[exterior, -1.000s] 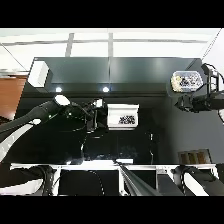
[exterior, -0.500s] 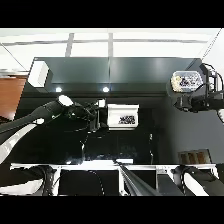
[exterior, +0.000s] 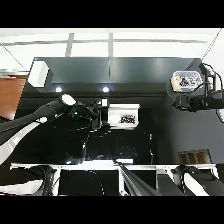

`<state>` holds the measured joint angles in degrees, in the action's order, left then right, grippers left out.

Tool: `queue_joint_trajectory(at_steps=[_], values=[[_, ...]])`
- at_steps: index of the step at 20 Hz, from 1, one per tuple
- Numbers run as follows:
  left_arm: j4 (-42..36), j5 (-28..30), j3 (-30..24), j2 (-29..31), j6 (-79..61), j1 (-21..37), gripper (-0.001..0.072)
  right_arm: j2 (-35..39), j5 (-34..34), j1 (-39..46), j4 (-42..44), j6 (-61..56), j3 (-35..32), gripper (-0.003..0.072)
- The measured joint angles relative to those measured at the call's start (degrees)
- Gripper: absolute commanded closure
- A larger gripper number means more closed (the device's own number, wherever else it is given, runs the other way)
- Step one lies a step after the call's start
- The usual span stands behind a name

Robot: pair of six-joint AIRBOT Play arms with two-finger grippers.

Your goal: Fold the box and place the chain.

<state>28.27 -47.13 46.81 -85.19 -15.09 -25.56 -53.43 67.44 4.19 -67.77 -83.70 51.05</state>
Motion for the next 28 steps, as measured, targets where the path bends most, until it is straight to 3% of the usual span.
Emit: queue_joint_trajectory(at_steps=[1, 6, 9, 12, 17, 21, 27, 28], values=[[0.0, 0.0, 0.0, 0.0, 0.0, 0.0, 0.035, -0.4, -0.9, -0.3, 2.4, 0.6, 0.0, -0.0024], [0.1, 0.0, 0.1, 0.0, 0.1, 0.0, 0.035, -6.4, -12.0, -6.6, 16.9, 7.7, 0.0, -0.0023], [0.1, 0.1, 0.1, 0.0, 0.2, 0.0, 0.035, -12.3, -19.8, -13.1, 23.6, 17.3, 0.1, -0.0018], [0.1, 0.1, 0.1, 0.0, 0.2, 0.0, 0.035, -15.6, -22.8, -18.1, 24.9, 32.0, 0.2, -0.0017], [0.1, 0.1, 0.1, 0.0, 0.2, 0.0, 0.0349, -16.1, -17.3, -20.7, 19.6, 50.0, 2.3, -0.0017], [0.0, 0.3, 0.1, 0.0, 0.3, 0.0, 0.035, -16.5, -11.7, -21.5, 16.7, 56.6, 1.8, -0.0017], [0.2, 0.2, 0.1, 0.0, 0.0, 0.0, 0.0349, -16.7, -10.1, -22.4, 17.4, 64.1, 1.0, -0.0016], [0.2, 0.2, 0.1, 0.0, 0.1, 0.0, 0.0349, -16.7, -10.1, -22.5, 17.6, 64.9, 0.9, 0.0023]])
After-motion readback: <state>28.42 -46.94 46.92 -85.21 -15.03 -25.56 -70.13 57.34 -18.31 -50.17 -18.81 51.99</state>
